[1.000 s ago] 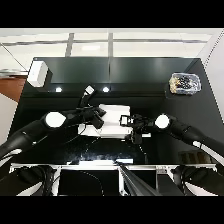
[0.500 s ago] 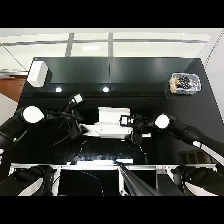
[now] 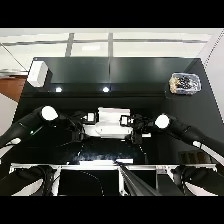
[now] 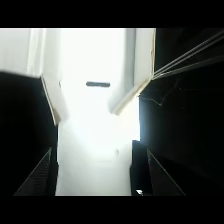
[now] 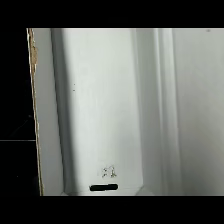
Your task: Fold the box and place the chain.
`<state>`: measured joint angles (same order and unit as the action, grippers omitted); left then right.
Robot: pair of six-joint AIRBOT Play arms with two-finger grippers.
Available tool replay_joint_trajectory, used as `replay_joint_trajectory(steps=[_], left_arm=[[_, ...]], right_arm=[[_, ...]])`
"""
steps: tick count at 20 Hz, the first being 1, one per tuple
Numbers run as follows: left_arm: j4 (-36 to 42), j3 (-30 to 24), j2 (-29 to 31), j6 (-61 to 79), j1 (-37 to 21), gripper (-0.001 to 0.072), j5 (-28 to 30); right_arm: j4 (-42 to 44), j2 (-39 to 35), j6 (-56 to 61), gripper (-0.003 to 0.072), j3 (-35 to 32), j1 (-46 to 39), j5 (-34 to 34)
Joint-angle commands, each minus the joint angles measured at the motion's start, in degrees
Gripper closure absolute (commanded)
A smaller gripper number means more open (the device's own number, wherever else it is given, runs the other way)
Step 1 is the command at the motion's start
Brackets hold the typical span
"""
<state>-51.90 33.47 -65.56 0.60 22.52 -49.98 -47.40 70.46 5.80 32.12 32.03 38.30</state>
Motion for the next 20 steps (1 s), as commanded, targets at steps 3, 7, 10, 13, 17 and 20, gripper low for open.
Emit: replay_joint_trajectory(steps=[3,7,10,13,17,20], left_arm=[[4.7,0.0,-3.7,5.8,2.9,0.0049,5.4],[9.3,0.0,-4.1,5.4,2.9,0.0326,4.8],[12.8,0.0,-4.1,5.4,2.9,0.0372,2.3],[12.8,0.0,-4.1,5.2,2.9,0.0446,0.3],[15.7,0.0,-4.4,5.2,2.9,0.0567,0.3],[18.2,0.0,-5.2,5.2,3.9,0.0566,2.1]], right_arm=[[0.0,0.0,0.0,0.0221,0.0,0.0,0.0],[0.4,0.0,0.0,0.0221,0.0,0.0,0.0],[0.4,0.0,0.0,0.0221,0.0,0.0,0.0],[0.4,0.0,0.0,0.0221,0.0,0.0,0.0],[0.4,0.0,0.0,0.0221,0.0,0.0,0.0],[0.4,0.0,0.0,0.0221,0.0,0.0,0.0]])
